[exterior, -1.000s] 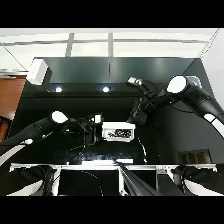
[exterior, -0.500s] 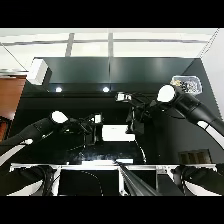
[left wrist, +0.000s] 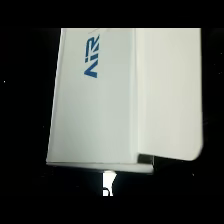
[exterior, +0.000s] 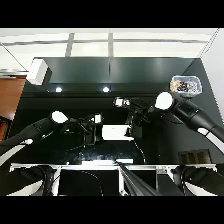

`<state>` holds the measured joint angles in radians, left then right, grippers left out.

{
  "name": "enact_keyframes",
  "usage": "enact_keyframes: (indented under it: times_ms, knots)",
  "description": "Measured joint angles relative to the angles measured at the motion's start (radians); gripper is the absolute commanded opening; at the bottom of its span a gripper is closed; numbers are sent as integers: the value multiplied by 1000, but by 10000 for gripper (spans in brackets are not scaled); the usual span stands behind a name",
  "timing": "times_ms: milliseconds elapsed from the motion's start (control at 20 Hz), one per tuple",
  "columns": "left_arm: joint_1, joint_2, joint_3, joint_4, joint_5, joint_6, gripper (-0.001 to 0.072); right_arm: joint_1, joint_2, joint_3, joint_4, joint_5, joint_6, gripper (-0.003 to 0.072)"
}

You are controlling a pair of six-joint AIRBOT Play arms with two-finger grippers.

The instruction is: Fold the box and place the chain.

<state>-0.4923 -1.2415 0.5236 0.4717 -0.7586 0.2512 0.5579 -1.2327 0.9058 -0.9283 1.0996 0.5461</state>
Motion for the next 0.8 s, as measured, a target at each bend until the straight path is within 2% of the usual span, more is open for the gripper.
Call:
enact_keyframes:
  times_ms: [200,500,550,600,800]
  knots:
    - [0,0,0,-1,2,-3,464,27,2,-11,-37,-91,5,633]
    - [0,0,0,-1,1,0,464,36,14,-14,-55,-106,10,632]
    - [0,0,0,-1,1,0,464,37,15,-14,-55,-100,12,479]
    - [0,0,0,-1,0,0,464,37,16,-14,-55,-90,11,408]
    - [0,0,0,0,0,0,464,37,18,-14,-62,-54,11,394]
